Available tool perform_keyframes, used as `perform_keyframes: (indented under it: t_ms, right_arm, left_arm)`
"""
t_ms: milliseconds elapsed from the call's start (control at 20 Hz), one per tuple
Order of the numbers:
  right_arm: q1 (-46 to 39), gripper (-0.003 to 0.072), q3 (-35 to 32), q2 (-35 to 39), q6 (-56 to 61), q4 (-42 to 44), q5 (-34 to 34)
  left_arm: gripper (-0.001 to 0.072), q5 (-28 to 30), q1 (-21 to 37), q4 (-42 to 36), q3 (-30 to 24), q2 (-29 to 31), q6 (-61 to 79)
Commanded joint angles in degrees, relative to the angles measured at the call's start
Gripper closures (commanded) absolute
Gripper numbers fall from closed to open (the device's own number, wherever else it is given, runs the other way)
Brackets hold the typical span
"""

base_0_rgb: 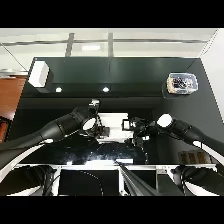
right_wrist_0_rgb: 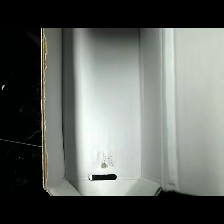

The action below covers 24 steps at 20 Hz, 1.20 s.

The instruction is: Fold the box and place the chain.

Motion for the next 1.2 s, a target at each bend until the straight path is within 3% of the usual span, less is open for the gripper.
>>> perform_keyframes:
  t_ms: [0,100,300,350,1000,1050,1150]
  right_arm:
    - [0.0,0.0550,0.0,0.0,0.0,0.0,0.3]
    - [0.0,0.0550,0.0,0.0,0.0,0.0,0.3]
    - [0.0,0.0550,0.0,0.0,0.0,0.0,0.3]
    - [0.0,0.0550,0.0,0.0,0.0,0.0,0.3]
    - [0.0,0.0550,0.0,0.0,0.0,0.0,0.3]
    - [0.0,0.0550,0.0,0.0,0.0,0.0,0.3]
    - [0.0,0.0551,0.0,0.0,0.0,0.0,0.3]
  left_arm:
    - [0.0320,-0.4,1.1,-0.6,0.1,-0.2,-1.1]
    - [0.0368,-0.4,0.9,-0.6,0.1,-0.4,-1.1]
    - [0.0378,-0.5,0.5,-0.6,0.1,-0.6,-1.2]
    - [0.0439,-0.5,0.5,-0.6,0.1,-0.6,-1.6]
    - [0.0452,1.2,0.5,-3.5,0.2,-1.9,-3.7]
    - [0.0558,1.2,0.5,-3.3,0.2,-1.9,-3.7]
    - [0.0642,1.6,0.5,-3.4,0.2,-1.9,-3.7]
